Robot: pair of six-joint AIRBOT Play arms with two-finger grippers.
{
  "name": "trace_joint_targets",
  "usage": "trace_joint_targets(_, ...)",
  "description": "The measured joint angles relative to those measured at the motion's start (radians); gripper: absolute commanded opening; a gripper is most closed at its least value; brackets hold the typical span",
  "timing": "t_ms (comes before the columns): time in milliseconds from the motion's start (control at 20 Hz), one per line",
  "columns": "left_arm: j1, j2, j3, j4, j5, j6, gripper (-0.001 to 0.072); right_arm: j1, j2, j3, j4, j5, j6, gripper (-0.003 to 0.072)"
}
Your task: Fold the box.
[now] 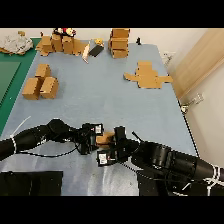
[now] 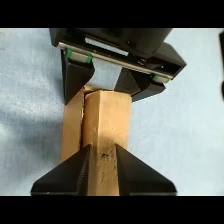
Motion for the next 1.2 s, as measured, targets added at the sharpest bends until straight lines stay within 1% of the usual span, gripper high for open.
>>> trace_joint_targets(400,0.0,0.0,0.0,0.0,-0.001,0.001,0.0369,0.0,-0.004,0.0,0.075,-0.01,-0.002,0.0243)
trace_joint_targets(450,0.0,0.0,0.0,0.0,-0.001,0.0,0.0369,0.0,-0.002,0.0,0.082,-0.015,-0.002,0.0282)
trace_joint_targets(500,0.0,0.0,0.0,0.0,-0.001,0.0,0.0369,0.0,0.003,0.0,0.089,-0.021,-0.002,0.0457)
trace_joint_targets(550,0.0,0.0,0.0,0.0,-0.001,0.0,0.0368,0.0,0.011,0.0,0.096,-0.029,-0.002,0.0501)
trace_joint_targets(750,0.0,0.0,0.0,0.0,0.0,0.0,0.0368,0.0,0.066,0.003,0.103,-0.041,-0.005,0.0501)
trace_joint_targets(850,0.0,0.0,0.0,0.0,0.0,0.0,0.0369,0.001,0.117,0.004,0.14,-0.075,0.022,0.0493)
trace_joint_targets(900,0.0,0.0,0.0,0.0,0.0,0.0,0.0369,0.0,0.15,0.005,0.172,-0.104,0.073,0.0322)
trace_joint_targets(950,0.0,0.0,0.0,0.0,0.0,0.0,0.0368,-0.001,0.186,0.005,0.209,-0.147,0.168,0.0005)
trace_joint_targets(1100,0.0,0.0,0.0,0.0,0.0,0.0,0.0369,-0.006,0.29,-0.023,0.289,-0.275,0.563,0.0005)
trace_joint_targets(1200,0.0,0.0,0.0,0.0,0.0,0.0,0.0368,-0.007,0.352,-0.07,0.342,-0.288,0.796,0.0004)
